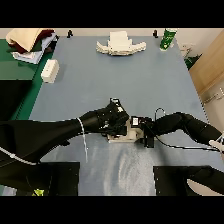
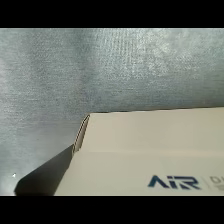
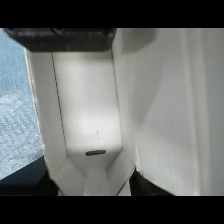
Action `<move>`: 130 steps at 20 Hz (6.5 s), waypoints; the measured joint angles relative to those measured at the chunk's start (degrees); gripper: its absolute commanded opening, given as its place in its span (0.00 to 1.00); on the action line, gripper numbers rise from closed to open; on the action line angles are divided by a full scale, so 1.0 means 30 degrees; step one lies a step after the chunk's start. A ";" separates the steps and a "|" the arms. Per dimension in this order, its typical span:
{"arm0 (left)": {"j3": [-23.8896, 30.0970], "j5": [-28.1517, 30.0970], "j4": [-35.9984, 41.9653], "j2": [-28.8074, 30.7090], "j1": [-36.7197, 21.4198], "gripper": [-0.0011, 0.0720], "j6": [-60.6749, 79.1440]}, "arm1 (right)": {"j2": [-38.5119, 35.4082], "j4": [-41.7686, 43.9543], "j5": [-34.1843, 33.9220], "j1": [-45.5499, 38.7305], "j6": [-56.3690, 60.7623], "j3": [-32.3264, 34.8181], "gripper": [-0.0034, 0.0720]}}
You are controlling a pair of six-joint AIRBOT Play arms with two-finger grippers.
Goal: Fold the box.
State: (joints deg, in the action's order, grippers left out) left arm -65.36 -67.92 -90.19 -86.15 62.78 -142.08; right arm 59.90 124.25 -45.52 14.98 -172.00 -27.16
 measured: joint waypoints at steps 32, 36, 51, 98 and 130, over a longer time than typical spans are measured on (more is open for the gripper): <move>-0.0546 -0.4415 -0.1625 0.6426 -0.0481 0.03 0.6557 | 0.0000 0.0000 0.0007 0.0000 0.0000 0.0000 0.72; 0.2688 -0.1304 0.1202 0.8663 -0.3308 0.18 1.5832 | 0.0000 0.0000 0.0000 0.0000 0.0000 0.0000 0.72; 1.1336 0.8218 1.9628 0.7009 -1.0367 0.97 5.0592 | 0.0000 -0.0007 0.0000 0.0000 0.0000 0.0000 0.72; 1.1599 1.0440 2.1107 0.5384 -0.8444 0.97 5.2712 | 0.0000 0.0000 -0.0007 0.0000 -0.0051 0.0000 0.72; 1.1934 1.1373 2.1383 0.5821 -0.7861 0.97 5.1495 | 0.0000 0.0000 0.0000 0.0000 0.0007 0.0000 0.72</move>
State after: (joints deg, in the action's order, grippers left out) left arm -29.56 -33.80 -26.04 -68.69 39.20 12.40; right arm 59.90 124.25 -45.52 14.98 -171.98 -27.16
